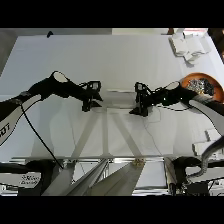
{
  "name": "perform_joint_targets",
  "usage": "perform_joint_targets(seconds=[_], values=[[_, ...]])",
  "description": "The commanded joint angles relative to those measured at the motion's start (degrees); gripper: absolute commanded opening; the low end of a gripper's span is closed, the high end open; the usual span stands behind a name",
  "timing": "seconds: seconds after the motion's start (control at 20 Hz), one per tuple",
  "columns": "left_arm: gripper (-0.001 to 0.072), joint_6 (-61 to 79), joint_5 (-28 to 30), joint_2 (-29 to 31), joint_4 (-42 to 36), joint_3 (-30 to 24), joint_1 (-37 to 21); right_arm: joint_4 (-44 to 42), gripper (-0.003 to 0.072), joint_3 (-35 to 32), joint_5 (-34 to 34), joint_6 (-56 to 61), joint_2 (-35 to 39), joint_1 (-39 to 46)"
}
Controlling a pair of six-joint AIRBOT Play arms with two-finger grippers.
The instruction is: Fold the box and place the chain.
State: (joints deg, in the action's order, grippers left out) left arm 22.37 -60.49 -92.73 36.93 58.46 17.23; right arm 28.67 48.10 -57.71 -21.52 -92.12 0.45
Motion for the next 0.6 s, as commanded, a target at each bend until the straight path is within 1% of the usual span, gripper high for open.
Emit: perform_joint_targets(seconds=[0.0,0.35,0.55], values=[[0.0318,6.3,-0.2,-0.1,-3.1,0.0,0.7,0.0,0.0494,0.0,0.0,0.0,0.0,0.0],[0.0318,6.4,-0.1,-0.1,-2.8,0.0,1.5,0.0,0.0494,0.0,0.0,0.0,0.0,0.0],[0.0315,8.7,1.5,-0.1,-3.0,0.0,1.5,0.0,0.0494,0.0,0.0,0.0,0.0,0.0]])
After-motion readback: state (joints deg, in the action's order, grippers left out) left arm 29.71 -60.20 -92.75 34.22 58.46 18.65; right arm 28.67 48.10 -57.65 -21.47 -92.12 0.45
